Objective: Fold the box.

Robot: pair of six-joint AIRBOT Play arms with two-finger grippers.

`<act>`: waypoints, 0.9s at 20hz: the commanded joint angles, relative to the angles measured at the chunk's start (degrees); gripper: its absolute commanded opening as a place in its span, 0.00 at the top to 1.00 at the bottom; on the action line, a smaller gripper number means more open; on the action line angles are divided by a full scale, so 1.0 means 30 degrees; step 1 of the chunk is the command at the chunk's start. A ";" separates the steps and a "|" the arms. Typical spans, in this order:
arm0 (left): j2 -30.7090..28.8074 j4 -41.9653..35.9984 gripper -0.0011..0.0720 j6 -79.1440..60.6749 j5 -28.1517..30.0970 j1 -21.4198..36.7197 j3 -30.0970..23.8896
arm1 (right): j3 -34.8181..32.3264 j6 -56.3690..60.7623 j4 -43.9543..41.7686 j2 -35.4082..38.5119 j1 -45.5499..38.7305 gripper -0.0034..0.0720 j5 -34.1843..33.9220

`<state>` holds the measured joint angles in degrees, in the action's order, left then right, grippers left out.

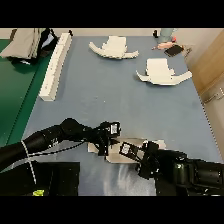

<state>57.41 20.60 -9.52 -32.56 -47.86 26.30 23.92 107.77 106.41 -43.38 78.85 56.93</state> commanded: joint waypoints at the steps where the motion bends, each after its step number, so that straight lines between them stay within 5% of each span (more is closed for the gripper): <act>1: 0.0007 0.0007 0.96 0.0000 -0.0007 0.0000 0.0015 | 0.0510 0.1923 0.0648 -0.0036 0.0029 0.10 0.1260; 8: 0.0007 0.0007 0.96 0.0000 -0.0007 0.0000 0.0015 | 0.1486 0.3490 0.1253 -0.0036 0.0029 0.10 0.3337; 18: 0.0007 0.0007 0.96 0.0000 -0.0007 0.0000 0.0015 | 0.1566 0.3650 0.1807 -0.0036 0.0029 0.10 0.3453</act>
